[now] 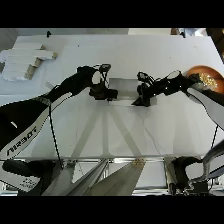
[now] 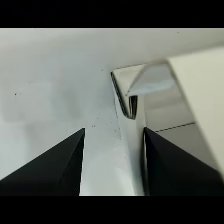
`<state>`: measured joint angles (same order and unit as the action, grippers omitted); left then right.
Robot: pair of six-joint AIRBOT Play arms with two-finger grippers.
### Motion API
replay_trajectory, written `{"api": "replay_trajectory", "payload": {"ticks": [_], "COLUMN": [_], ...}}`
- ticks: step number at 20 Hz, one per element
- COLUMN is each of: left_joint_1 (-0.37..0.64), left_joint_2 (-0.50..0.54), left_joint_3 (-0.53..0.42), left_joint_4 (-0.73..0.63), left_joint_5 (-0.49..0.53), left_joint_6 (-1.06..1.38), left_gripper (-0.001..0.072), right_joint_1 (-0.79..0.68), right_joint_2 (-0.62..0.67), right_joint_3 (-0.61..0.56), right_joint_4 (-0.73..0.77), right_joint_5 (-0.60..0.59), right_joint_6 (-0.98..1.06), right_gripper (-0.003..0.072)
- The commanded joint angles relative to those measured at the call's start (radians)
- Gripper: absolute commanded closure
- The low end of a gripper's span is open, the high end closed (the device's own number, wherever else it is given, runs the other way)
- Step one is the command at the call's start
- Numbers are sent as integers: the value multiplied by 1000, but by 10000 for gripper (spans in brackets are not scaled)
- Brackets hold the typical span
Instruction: Fold the box and place the chain.
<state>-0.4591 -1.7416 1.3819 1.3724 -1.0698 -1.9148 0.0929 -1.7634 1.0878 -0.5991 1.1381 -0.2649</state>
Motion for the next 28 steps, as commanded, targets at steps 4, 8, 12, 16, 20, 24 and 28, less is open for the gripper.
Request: {"api": "replay_trajectory", "payload": {"ticks": [4, 8, 12, 16, 20, 24, 28], "left_joint_1": [-31, -42, -46, -54, -72, -81, -81], "left_joint_2": [-3, -6, -9, -11, -38, -52, -52], "left_joint_3": [3, 9, 45, 54, 56, 56, 58], "left_joint_4": [34, 27, 35, 35, 23, 24, 34], "left_joint_5": [7, 22, 23, 21, -15, -43, -67], "left_joint_6": [-137, -250, -286, -280, -280, -262, -263], "left_gripper": [328, 368, 516, 701, 704, 706, 707], "right_joint_1": [-1, -1, -1, -1, -1, -1, -1], "right_joint_2": [0, 0, 0, 0, 0, 0, 0], "right_joint_3": [1, 1, 1, 1, 1, 1, 1], "right_joint_4": [1, 1, 1, 1, 1, 1, 1], "right_joint_5": [-4, -4, -4, -4, -4, -4, -4], "right_joint_6": [3, 3, 3, 3, 3, 3, 3], "right_gripper": [574, 574, 574, 574, 574, 574, 574]}}
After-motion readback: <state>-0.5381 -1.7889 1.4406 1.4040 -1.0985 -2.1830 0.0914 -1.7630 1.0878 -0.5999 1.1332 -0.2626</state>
